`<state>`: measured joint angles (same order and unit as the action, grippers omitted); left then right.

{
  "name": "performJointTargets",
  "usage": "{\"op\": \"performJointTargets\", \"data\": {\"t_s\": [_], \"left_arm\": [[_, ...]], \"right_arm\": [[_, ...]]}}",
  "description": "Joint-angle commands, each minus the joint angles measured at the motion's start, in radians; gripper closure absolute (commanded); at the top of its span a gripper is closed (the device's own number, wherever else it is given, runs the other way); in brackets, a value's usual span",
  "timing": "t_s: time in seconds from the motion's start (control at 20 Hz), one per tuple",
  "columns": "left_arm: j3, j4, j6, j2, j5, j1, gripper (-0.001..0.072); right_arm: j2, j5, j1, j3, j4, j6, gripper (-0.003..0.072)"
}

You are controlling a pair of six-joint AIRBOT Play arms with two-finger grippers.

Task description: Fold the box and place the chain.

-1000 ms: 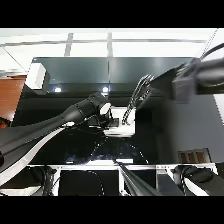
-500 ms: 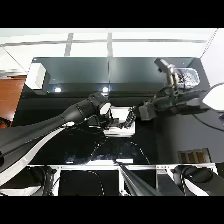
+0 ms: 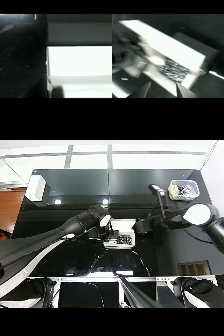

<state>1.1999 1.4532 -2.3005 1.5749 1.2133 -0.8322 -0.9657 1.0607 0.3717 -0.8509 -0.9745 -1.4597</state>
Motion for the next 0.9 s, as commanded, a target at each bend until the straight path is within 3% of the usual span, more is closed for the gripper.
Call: {"op": "performJointTargets", "data": {"t_s": [0.0, 0.1, 0.4, 0.45, 0.55, 0.6, 0.7, 0.85], "left_arm": [[0.000, 0.000, 0.000, 0.000, -0.002, 0.000, 0.0686], [0.000, 0.001, 0.000, 0.000, -0.005, 0.000, 0.0686], [0.001, -0.010, -0.142, -0.001, -0.051, 0.003, 0.0683], [0.001, -0.018, -0.142, -0.001, -0.043, 0.003, 0.0641], [0.001, -0.030, -0.130, -0.006, -0.018, 0.003, 0.0251], [0.001, -0.029, -0.085, -0.020, -0.008, 0.003, 0.0168], [0.000, 0.012, 0.023, -0.089, 0.015, 0.002, 0.0168], [-0.018, 0.222, 0.153, -0.275, 0.092, -0.004, 0.0169]], "right_arm": [[0.046, 0.134, -0.142, -0.018, -0.293, -0.006, 0.0322], [0.049, 0.156, -0.231, -0.015, -0.375, -0.006, 0.0322], [0.049, 0.115, -0.282, 0.028, -0.288, 0.013, 0.0322], [0.049, 0.110, -0.282, 0.042, -0.282, 0.024, 0.0322], [0.048, 0.102, -0.282, 0.065, -0.282, 0.025, 0.0322], [0.048, 0.104, -0.282, 0.069, -0.282, 0.025, 0.0322], [0.048, 0.103, -0.282, 0.069, -0.274, 0.025, 0.0322], [0.048, 0.102, -0.282, 0.069, -0.272, 0.024, 0.0322]]}}
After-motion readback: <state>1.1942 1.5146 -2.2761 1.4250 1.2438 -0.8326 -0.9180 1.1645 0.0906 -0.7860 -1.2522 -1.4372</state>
